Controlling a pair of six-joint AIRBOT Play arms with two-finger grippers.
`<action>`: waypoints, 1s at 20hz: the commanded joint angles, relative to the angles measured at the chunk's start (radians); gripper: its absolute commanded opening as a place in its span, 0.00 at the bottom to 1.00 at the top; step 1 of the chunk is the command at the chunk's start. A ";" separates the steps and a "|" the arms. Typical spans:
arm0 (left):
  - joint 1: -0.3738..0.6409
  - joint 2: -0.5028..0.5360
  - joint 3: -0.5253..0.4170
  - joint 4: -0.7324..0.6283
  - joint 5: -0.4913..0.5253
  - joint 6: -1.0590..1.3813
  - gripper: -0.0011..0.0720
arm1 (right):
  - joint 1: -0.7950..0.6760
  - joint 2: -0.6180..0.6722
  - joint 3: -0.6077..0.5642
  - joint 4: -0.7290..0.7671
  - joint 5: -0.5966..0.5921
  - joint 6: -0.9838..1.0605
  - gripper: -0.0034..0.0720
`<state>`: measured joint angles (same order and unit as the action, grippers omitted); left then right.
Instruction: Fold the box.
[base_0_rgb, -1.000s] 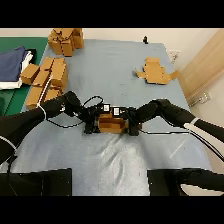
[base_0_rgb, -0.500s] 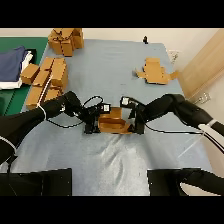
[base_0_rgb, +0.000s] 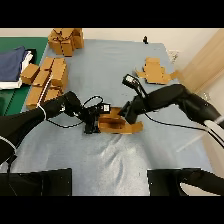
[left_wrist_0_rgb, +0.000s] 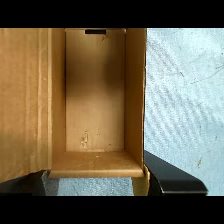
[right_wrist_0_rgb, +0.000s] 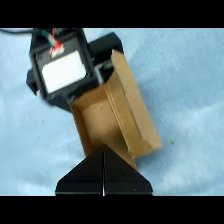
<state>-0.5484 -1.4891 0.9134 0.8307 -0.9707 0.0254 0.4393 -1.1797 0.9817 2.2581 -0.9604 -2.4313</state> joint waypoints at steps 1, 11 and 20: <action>0.000 0.000 0.001 0.000 0.002 0.001 0.42 | 0.011 -0.182 0.126 0.061 0.035 0.068 0.05; 0.001 0.000 0.001 0.000 0.003 0.001 0.42 | -0.042 -0.616 0.419 0.058 -0.246 0.235 0.05; 0.002 0.000 0.001 0.001 0.003 0.001 0.42 | -0.047 -0.575 0.497 0.051 -0.304 0.241 0.05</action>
<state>-0.5468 -1.4891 0.9134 0.8307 -0.9688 0.0261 0.3927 -1.7725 1.4597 2.3104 -1.2404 -2.1826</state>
